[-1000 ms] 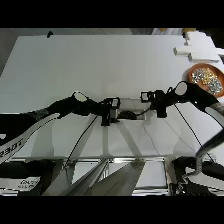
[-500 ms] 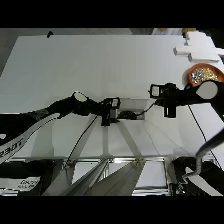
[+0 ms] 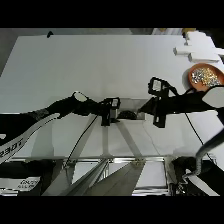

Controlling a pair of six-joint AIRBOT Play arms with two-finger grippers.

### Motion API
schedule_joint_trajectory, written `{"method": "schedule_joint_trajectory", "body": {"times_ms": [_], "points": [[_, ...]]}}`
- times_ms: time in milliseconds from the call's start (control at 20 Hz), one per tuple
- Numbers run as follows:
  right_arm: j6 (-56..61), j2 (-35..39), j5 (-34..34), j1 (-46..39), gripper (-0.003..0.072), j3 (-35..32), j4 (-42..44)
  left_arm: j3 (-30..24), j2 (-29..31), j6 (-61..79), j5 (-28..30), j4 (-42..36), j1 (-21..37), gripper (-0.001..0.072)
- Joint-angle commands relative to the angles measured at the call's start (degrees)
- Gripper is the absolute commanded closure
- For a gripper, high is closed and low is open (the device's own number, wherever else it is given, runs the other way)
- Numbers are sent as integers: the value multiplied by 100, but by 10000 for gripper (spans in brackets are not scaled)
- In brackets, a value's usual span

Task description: Fold the box and place the chain.

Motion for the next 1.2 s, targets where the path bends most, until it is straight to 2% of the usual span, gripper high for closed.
{"method": "schedule_joint_trajectory", "body": {"times_ms": [0,50,100,150,300,400,450,500,550,700,950,1150], "points": [[697,-470,-1034,647,671,-4,245,2,-2,0,2,0,0,670],[883,-673,-1220,697,623,-4,245,2,-2,0,2,0,0,670],[1019,-824,-1298,706,524,-4,240,2,-2,0,0,0,0,670],[1067,-909,-1305,704,460,2,229,2,-2,0,0,2,0,670],[1147,-933,-901,586,412,448,-7,2,-2,0,0,2,0,670],[1143,-1032,-382,247,418,1080,-4,2,-2,0,0,0,0,670],[1145,-1095,-267,70,484,1346,-9,2,-2,0,0,2,0,670],[1156,-1172,-251,-101,628,1545,-7,2,-2,0,2,0,0,670],[1167,-1257,-328,-243,673,1650,-4,2,-2,0,0,0,0,670],[1606,-1742,-573,-304,673,1657,-271,2,-2,0,2,0,0,670],[1692,-2695,-4,46,672,1657,-498,2,-2,0,2,0,0,670],[1058,-2702,361,240,672,1650,-313,2,-2,0,0,0,0,670]]}}
